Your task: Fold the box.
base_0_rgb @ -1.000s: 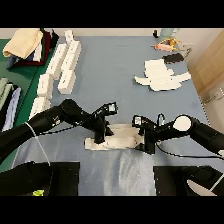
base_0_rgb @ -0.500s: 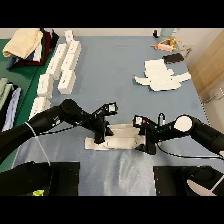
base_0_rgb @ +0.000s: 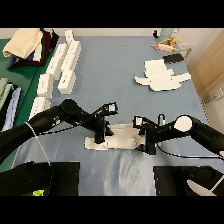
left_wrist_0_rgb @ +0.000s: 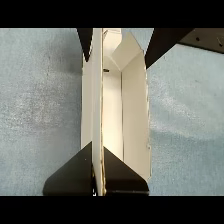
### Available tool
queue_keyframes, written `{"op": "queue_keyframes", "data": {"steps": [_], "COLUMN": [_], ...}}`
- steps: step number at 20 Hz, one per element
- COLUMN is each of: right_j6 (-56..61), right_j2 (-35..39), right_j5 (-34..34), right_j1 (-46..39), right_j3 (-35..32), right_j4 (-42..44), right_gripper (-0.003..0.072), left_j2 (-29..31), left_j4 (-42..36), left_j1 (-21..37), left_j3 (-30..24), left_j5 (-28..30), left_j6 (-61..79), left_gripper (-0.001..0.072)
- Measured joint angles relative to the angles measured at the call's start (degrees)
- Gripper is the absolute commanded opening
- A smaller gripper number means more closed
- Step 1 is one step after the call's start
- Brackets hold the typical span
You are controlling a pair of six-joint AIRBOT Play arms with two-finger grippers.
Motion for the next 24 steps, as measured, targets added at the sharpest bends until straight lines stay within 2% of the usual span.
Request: {"op": "queue_keyframes", "data": {"steps": [10, 23, 24], "right_j6": [-13.0, -16.52, -16.9], "right_j2": [-4.61, -6.73, -6.73], "right_j5": [-4.37, -5.38, -5.53], "right_j1": [0.02, -2.03, -2.03], "right_j3": [0.0, -1.86, -1.97], "right_j4": [2.82, 5.11, 5.49], "right_gripper": [0.0702, 0.068, 0.0601], "left_j2": [0.0, 0.0, 0.0], "left_j4": [-0.02, 0.0, -0.02], "left_j1": [0.0, 0.0, 0.0], "left_j3": [0.0, 0.0, 0.0], "left_j5": [0.0, 0.0, 0.0], "left_j6": [0.0, -0.02, -0.02], "left_gripper": [0.0013, 0.0013, 0.0013]}}
